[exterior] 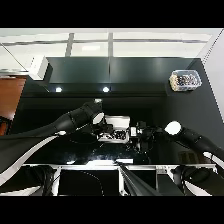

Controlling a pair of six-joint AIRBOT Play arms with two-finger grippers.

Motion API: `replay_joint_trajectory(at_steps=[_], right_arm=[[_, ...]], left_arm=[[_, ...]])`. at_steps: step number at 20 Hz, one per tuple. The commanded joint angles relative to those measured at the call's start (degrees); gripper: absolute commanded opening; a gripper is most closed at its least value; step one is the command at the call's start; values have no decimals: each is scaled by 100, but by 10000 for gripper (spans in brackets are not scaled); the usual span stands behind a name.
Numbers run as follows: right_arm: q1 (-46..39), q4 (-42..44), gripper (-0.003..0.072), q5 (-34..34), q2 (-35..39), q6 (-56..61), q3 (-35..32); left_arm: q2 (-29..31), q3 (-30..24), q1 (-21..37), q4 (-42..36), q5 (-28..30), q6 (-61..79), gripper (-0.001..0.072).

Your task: Fold the box and place the chain.

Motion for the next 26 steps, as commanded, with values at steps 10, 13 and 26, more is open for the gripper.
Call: replay_joint_trajectory(at_steps=[10, 13, 26], right_arm=[[-356, -79, 463, -83, -4, 225, 9], [-356, -79, 461, -85, -4, 227, 9], [-461, -599, 55, 402, 448, 1421, 101]], left_arm=[[4, 4, 2, 2, 17, -4, 32], [4, 4, 2, 2, 20, -4, 32], [4, 4, 2, 2, 17, -7, 32]])
